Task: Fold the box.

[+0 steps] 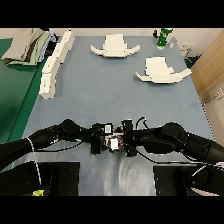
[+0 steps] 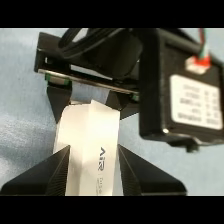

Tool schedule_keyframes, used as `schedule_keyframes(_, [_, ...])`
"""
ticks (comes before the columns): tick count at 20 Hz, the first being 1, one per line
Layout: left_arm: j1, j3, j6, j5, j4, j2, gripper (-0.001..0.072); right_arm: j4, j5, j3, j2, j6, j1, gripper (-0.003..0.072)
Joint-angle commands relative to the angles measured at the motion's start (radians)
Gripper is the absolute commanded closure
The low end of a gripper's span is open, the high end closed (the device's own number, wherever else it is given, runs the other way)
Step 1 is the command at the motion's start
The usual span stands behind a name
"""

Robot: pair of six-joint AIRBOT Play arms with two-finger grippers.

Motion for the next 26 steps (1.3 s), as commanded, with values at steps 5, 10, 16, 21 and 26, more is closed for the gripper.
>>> schedule_keyframes(5, [0.000,0.001,0.001,0.000,0.001,0.000,0.0242,-0.004,0.001,0.022,0.005,0.003,0.002,0.0217])
schedule_keyframes(10, [0.000,0.001,0.001,0.000,0.001,0.000,0.0242,-0.009,0.009,0.032,0.005,0.003,0.000,0.0221])
schedule_keyframes(16, [0.000,0.001,0.001,0.000,0.001,0.000,0.0242,-0.118,0.034,0.032,-0.018,0.082,0.000,0.0246])
schedule_keyframes(21, [0.000,0.001,0.001,0.000,0.001,0.000,0.0242,-0.118,0.033,0.032,-0.018,0.090,0.000,0.0313])
schedule_keyframes(26, [0.000,0.001,0.001,0.000,0.001,0.000,0.0241,-0.106,0.026,0.032,-0.018,0.090,0.001,0.0314])
